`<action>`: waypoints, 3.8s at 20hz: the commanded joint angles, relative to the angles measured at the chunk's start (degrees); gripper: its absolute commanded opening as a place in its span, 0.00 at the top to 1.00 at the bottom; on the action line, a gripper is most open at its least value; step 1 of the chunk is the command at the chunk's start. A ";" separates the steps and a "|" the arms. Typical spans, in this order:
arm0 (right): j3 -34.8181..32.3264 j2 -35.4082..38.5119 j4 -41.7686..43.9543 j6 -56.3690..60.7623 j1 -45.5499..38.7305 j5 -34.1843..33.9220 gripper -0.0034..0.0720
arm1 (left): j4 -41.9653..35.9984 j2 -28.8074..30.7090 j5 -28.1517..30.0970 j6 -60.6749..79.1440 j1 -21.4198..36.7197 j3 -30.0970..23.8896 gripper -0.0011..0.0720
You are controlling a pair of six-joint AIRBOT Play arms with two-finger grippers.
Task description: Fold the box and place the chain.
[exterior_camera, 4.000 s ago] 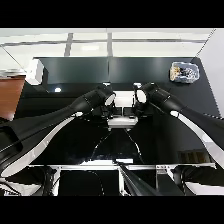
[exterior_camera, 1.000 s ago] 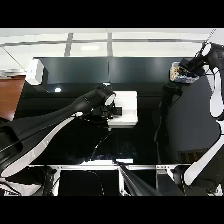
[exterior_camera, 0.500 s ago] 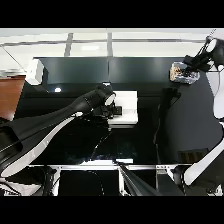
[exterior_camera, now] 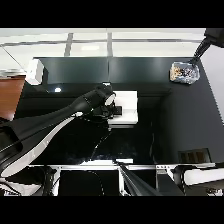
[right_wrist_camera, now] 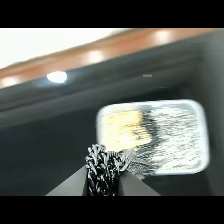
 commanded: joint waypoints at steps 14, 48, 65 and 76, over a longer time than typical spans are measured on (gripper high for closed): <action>-39.34 33.83 21.24 -4.09 25.42 9.31 0.94 | 0.02 -0.02 -0.04 0.00 0.04 -0.02 0.95; -56.08 34.80 4.63 -3.06 24.22 -1.81 0.47 | 1.95 3.67 -5.70 1.57 -2.10 1.05 0.16; -56.15 34.77 1.22 -3.06 24.22 -6.08 0.47 | -47.21 26.51 -6.73 90.86 33.18 -32.79 0.14; -57.51 34.71 0.94 -3.04 24.22 -7.23 0.47 | -46.60 24.70 16.55 145.04 24.02 -32.83 0.00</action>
